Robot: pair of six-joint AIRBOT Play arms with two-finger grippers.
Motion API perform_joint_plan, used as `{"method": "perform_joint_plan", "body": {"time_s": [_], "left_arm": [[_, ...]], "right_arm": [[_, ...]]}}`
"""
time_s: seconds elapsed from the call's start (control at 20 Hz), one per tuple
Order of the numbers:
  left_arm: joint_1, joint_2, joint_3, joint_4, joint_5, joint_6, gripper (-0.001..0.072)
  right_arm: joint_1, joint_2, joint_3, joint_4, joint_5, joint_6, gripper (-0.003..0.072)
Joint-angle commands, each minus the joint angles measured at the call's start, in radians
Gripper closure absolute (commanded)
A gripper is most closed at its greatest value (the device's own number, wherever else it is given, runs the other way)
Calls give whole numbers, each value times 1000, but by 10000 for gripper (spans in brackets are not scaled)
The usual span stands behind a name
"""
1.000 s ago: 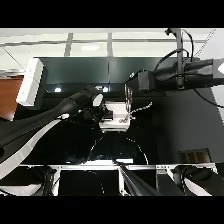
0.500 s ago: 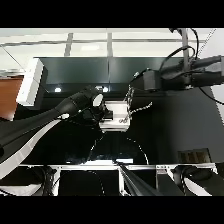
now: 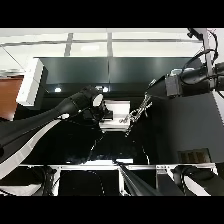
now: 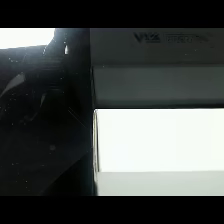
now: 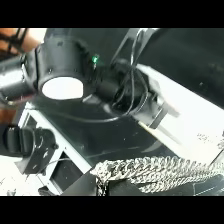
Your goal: Fold the box and place the chain.
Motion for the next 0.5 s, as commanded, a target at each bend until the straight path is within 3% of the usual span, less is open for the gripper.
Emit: {"method": "perform_joint_plan", "body": {"time_s": [0.0,0.25,0.45], "left_arm": [[-1,0,0,0,0,0,678],[-1,0,0,0,0,0,678],[-1,0,0,1,0,0,678]], "right_arm": [[25,3,0,6,-12,2,668],[108,-24,0,8,-139,0,668],[139,-70,0,3,-173,-6,668]]}}
